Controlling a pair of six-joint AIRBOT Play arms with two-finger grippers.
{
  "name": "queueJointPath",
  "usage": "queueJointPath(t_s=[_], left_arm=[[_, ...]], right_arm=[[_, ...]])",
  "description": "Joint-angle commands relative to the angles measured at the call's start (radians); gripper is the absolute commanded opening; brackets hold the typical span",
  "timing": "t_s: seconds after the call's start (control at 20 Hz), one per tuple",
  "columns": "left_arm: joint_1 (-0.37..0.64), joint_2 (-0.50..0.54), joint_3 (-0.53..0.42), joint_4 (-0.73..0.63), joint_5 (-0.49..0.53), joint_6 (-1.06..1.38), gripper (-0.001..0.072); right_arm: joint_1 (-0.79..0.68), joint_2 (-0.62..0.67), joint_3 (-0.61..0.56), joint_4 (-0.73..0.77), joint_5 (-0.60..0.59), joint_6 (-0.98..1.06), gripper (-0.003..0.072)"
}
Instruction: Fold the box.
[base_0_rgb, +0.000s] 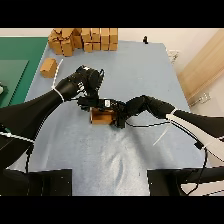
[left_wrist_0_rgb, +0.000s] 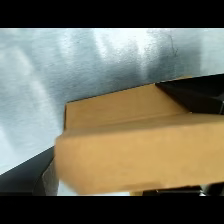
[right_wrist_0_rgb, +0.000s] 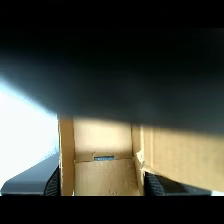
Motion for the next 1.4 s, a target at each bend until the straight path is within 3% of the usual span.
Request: queueJointPath(t_s=[0.0, 0.15, 0.35, 0.8, 0.85, 0.9, 1.05, 1.1, 1.35], left_arm=[[0.0, 0.013, -0.022, 0.039, -0.019, -0.026, 0.0554], [0.0, 0.029, -0.087, 0.043, 0.016, -0.051, 0.0553], [0.0, 0.092, -0.189, 0.039, 0.158, -0.101, 0.0552], [0.002, 0.006, -0.204, 0.023, 0.194, -0.119, 0.0522], [0.002, 0.002, -0.204, 0.023, 0.194, -0.119, 0.0448], [0.002, 0.001, -0.204, 0.023, 0.193, -0.119, 0.025], [0.003, 0.0, -0.202, 0.024, 0.195, -0.119, 0.0223], [0.003, 0.0, -0.202, 0.024, 0.192, -0.106, 0.0021], [0.003, 0.0, -0.202, 0.024, 0.191, -0.092, 0.0009]], right_arm=[[0.0, 0.0, 0.0, 0.001, 0.0, 0.002, 0.0503], [0.0, 0.0, 0.0, 0.001, -0.001, 0.002, 0.0503], [0.0, 0.0, 0.0, 0.0, -0.001, 0.002, 0.0503], [0.0, 0.0, 0.0, 0.001, -0.001, 0.011, 0.0503], [0.0, 0.0, 0.0, 0.001, -0.001, 0.018, 0.0503], [0.0, 0.0, 0.0, 0.001, -0.001, 0.021, 0.0503], [0.0, 0.0, 0.0, 0.001, -0.001, 0.021, 0.0503], [0.0, 0.0, 0.0, 0.001, -0.001, 0.021, 0.0503], [0.0, 0.0, 0.0, 0.0, 0.0, 0.021, 0.0503]])
